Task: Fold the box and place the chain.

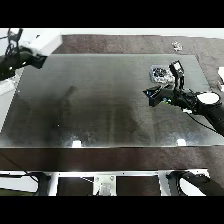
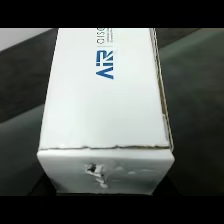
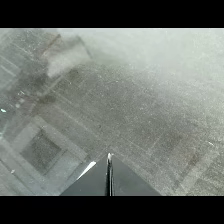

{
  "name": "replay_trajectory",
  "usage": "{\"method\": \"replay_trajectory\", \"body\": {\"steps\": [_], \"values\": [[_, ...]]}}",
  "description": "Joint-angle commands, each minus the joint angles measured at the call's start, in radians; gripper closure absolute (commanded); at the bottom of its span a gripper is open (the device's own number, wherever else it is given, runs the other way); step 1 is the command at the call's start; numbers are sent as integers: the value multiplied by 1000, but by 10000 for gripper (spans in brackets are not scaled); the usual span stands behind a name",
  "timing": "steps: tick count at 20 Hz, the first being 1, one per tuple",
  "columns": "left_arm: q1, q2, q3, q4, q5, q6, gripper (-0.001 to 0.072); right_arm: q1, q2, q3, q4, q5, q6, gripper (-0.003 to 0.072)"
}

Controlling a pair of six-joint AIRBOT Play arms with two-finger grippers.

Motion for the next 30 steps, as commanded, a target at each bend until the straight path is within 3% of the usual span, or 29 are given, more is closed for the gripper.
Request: {"method": "replay_trajectory", "body": {"steps": [1, 4, 7, 16, 17, 18, 19, 21, 26, 27, 28, 30], "values": [[61, -11, -108, 1, 279, -48, 690, 0, 0, 0, 1, 0, 1, 680], [98, -90, -129, -14, 230, -97, 691, 2, 0, -1, 16, 0, 1, 681], [107, -154, -129, -40, 252, -117, 690, 2, 0, -1, 30, 0, 1, 680], [115, -211, -121, -51, 313, -122, 686, 3, 0, -2, 30, 0, 9, 680], [116, -211, -121, -48, 315, -121, 480, 3, 0, -2, 31, 0, 9, 680], [116, -213, -121, -45, 327, -118, 172, 3, 0, -2, 39, 0, 9, 679], [116, -213, -121, -37, 335, -118, 10, 3, 0, -2, 50, 1, 9, 677], [116, -212, -121, 6, 335, -119, -11, 3, 0, -2, 85, 0, 8, 548], [116, -161, -119, 101, 340, -117, -11, 3, 0, -2, 95, 0, 8, 530], [116, -127, -119, 132, 336, -118, -11, 3, 0, -2, 95, 0, 8, 496], [116, -89, -119, 150, 323, -118, -11, 3, 0, -2, 95, 0, 8, 407], [116, -20, -119, 182, 287, -118, -11, 3, 0, -2, 95, 0, 8, 367]]}}
